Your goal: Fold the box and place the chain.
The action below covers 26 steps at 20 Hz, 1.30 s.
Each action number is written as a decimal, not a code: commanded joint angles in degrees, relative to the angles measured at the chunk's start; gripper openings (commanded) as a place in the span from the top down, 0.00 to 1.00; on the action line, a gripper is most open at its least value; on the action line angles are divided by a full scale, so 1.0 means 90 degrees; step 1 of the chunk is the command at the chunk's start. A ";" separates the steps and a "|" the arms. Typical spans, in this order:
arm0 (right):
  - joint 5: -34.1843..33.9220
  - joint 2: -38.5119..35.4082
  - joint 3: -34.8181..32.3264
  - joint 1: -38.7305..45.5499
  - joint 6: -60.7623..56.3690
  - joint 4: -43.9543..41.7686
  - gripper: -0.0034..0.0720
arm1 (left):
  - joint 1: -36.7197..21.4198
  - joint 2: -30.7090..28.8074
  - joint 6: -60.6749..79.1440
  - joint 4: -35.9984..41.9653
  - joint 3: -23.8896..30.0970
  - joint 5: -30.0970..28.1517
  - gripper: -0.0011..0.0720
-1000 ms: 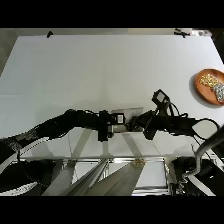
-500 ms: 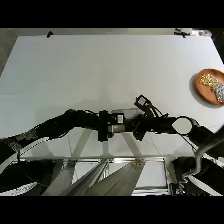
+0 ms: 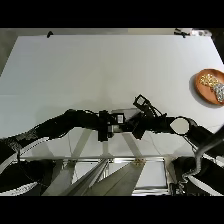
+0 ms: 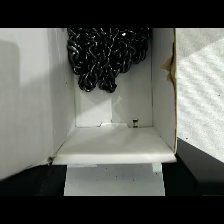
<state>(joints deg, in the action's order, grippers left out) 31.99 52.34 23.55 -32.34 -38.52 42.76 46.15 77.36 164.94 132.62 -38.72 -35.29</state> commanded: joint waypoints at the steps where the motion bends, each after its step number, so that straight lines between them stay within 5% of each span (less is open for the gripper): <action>1: 0.0007 -0.0012 0.0000 -0.0005 0.0000 0.0041 0.69 | 0.0002 -0.0005 0.0002 0.0000 -0.0005 -0.0002 0.97; 7: 0.0733 -0.1547 0.0002 0.0461 -0.0595 0.1406 0.69 | 0.0002 -0.0005 0.0002 0.0000 -0.0005 -0.0002 0.97; 12: 0.2977 -0.2713 0.0000 0.1547 0.0440 0.2919 0.63 | 0.0002 -0.0005 0.0002 -0.0002 -0.0005 -0.0002 0.97; 21: 0.2506 -0.0969 0.0000 0.1729 0.2215 0.2863 0.32 | 0.0000 -0.0005 0.0002 -0.0002 -0.0005 -0.0002 0.97; 26: 0.1766 -0.0206 0.0000 0.1722 0.2888 0.2465 0.31 | 0.0002 -0.0005 0.0002 -0.0002 -0.0005 -0.0002 0.97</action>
<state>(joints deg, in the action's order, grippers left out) 51.35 46.78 23.55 -16.86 -17.89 67.40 46.15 77.36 164.94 132.62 -38.72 -35.29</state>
